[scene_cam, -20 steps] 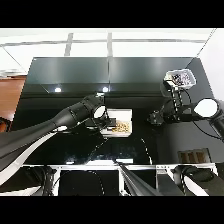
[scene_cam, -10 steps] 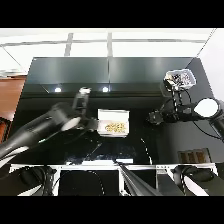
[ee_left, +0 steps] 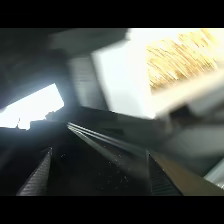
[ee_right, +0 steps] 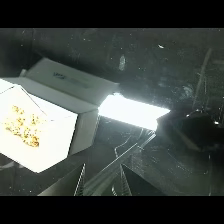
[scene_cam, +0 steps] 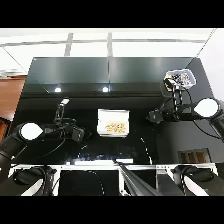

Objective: Fold the box and place the chain.

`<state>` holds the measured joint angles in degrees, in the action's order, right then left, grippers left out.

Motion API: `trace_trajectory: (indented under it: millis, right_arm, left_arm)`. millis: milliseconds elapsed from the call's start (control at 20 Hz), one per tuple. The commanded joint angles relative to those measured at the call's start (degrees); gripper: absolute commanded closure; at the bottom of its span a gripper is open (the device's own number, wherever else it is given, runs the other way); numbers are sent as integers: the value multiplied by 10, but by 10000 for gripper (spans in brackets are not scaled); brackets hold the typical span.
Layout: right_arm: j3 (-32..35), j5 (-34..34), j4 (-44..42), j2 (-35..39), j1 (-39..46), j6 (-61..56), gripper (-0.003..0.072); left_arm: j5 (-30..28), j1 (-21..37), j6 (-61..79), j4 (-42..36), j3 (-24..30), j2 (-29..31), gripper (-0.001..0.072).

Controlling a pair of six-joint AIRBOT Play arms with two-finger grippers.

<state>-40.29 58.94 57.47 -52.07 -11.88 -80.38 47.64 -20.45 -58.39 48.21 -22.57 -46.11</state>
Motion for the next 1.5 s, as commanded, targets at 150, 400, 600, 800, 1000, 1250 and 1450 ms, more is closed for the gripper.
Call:
trace_trajectory:
  millis: [150, 400, 600, 800, 1000, 1250, 1450]
  right_arm:
    - [0, -1, 0, 0, 0, -1, 401]
    - [0, 1, 0, 0, 0, -17, 402]
    - [0, 14, 0, 0, -2, -17, 401]
    - [0, 19, 0, 0, -2, -17, 401]
    - [0, 8, 1, 0, -2, -10, 401]
    - [0, 7, 2, 0, -2, -8, 401]
    - [0, -2, 2, 0, -2, -3, 402]
  left_arm:
    - [-68, -3, 467, -26, -13, -56, -9]
    - [14, 16, 637, -53, -90, -208, -9]
    - [41, 7, 655, -42, -145, -285, -9]
    - [52, 5, 701, -92, -154, -306, -9]
    - [21, -23, 715, -127, -154, -308, -8]
    - [10, -37, 715, -129, -154, -308, -5]
    - [10, -54, 715, -129, -154, -308, -5]
